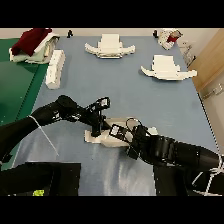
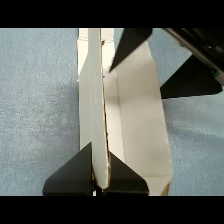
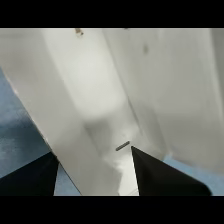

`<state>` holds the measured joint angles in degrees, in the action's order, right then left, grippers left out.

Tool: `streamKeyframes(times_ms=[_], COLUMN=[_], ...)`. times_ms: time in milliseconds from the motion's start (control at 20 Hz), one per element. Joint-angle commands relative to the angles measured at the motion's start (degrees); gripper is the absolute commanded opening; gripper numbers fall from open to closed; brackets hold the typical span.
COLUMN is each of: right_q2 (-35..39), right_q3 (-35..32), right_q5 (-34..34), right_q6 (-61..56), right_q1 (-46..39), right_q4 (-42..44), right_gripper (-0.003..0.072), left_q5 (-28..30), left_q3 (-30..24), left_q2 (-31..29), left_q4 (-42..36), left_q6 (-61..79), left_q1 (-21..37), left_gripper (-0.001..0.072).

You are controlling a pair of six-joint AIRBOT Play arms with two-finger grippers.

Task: Fold the box.

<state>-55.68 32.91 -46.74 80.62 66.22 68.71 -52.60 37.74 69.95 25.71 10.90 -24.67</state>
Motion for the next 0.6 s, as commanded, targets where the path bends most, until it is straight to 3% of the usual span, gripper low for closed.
streamKeyframes(times_ms=[0, 400, 550], right_q2=[0.2, 3.3, 3.4], right_q3=[1.9, 2.0, 2.0], right_q5=[-1.4, -7.0, -5.1], right_q6=[-6.8, -2.2, 9.9], right_q1=[0.2, -0.3, -6.6], right_q4=[-7.3, -2.9, 7.2], right_gripper=[0.072, 0.072, 0.072], left_q5=[0.0, 0.0, 0.0], left_q3=[0.0, 0.0, 0.0], left_q2=[0.0, 0.0, 0.0], left_q4=[0.0, 0.0, 0.0], left_q6=[0.0, 0.0, 0.0], left_q1=[0.0, 0.0, 0.0], left_gripper=[0.0015, 0.0015, 0.0014])
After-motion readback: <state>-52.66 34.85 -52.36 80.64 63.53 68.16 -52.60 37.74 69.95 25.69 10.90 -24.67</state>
